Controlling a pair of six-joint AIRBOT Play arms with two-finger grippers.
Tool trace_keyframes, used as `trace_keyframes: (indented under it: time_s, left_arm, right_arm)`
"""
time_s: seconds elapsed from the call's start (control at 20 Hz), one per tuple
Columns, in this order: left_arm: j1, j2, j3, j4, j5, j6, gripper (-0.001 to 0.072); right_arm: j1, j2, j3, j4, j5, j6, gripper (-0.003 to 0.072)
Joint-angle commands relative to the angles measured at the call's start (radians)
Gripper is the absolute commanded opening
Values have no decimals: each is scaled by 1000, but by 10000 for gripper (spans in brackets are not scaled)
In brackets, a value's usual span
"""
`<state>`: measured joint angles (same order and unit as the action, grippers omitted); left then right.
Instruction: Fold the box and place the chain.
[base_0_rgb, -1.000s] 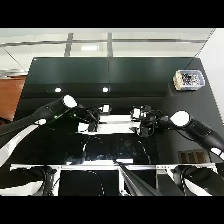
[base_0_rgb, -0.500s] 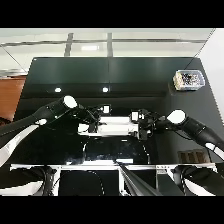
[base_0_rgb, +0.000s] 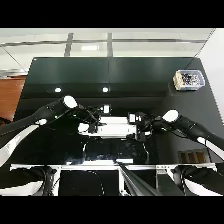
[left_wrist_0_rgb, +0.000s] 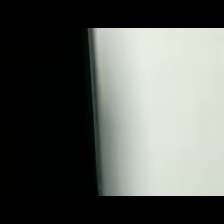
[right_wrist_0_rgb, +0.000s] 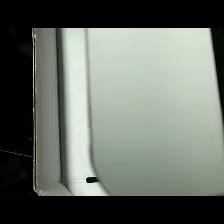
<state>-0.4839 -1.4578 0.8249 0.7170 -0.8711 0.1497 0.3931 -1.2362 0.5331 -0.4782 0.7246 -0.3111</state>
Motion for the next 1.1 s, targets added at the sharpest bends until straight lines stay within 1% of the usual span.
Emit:
trace_keyframes:
  time_s: [0.0, 0.3, 0.55, 1.05]
  left_arm:
    - [0, -1, 0, 0, 2, -2, 26]
    - [0, -1, 0, 0, 3, -2, 26]
    - [0, -6, 0, 0, 2, -2, 26]
    - [0, -22, 0, 0, 2, -2, 26]
  right_arm:
    - [0, -14, 0, -6, 7, -11, 669]
    - [5, -17, 3, -32, -9, 30, 669]
    - [42, -22, 3, -74, -63, 78, 670]
    - [43, -22, 3, -76, -76, 92, 669]
